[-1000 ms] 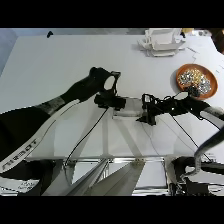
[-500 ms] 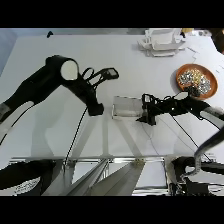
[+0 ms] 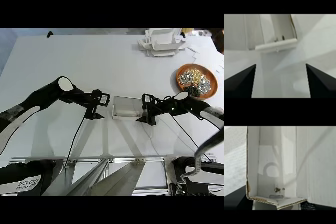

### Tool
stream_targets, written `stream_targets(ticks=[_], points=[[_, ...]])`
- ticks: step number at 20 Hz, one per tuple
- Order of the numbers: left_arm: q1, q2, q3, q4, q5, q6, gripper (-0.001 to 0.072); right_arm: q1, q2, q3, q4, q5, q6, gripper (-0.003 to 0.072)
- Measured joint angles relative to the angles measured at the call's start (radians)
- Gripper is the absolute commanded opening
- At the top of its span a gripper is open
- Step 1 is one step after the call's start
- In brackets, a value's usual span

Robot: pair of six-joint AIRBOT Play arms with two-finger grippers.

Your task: Fold the box and place the chain.

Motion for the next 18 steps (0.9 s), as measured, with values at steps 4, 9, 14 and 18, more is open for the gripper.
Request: stream_targets(ticks=[4,9,14,18], points=[[0.005,-0.095,-0.009,-0.138,0.044,0.123,0.0707,0.000,0.000,0.000,0.000,0.000,0.000,0.0404],[0.005,-0.150,-0.011,-0.211,0.051,0.202,0.0709,0.000,0.000,0.000,0.000,0.000,0.000,0.0404],[0.004,-0.161,-0.011,-0.243,0.040,0.240,0.0710,0.000,0.000,0.000,0.000,0.000,0.000,0.0404],[0.003,-0.163,-0.011,-0.250,0.025,0.262,0.0710,0.000,0.000,0.000,0.000,0.000,0.000,0.0404]])
